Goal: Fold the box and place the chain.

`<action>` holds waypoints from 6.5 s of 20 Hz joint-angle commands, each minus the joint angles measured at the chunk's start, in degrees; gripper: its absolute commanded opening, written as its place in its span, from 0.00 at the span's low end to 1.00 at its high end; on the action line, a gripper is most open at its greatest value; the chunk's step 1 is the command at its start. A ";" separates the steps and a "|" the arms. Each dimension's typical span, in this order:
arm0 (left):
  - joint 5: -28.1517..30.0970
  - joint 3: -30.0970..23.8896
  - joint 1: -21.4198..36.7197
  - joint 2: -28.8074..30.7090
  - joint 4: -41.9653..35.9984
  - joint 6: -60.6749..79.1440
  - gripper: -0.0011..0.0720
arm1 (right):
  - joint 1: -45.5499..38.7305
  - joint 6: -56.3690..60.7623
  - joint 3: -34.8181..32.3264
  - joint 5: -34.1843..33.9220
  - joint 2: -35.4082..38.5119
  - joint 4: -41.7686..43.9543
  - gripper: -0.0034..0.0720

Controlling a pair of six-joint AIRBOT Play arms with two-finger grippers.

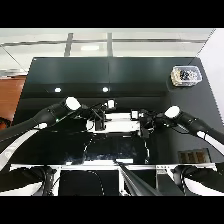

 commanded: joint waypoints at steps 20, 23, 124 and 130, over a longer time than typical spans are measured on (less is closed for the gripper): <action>-0.04 0.00 0.00 -0.04 0.02 0.07 0.05 | 0.72 2.29 0.39 -0.81 -0.48 -1.70 0.83; -0.07 0.00 0.00 -0.04 0.04 0.04 0.05 | 0.72 2.29 0.39 -0.83 -0.48 -1.70 0.82; -12.04 -6.97 11.23 22.32 15.80 -49.48 0.05 | 0.76 2.27 0.39 -0.85 -0.48 -1.73 0.19; -24.55 -12.24 31.98 17.33 12.28 -78.38 0.05 | 0.76 2.27 0.39 -0.85 -0.48 -1.73 0.19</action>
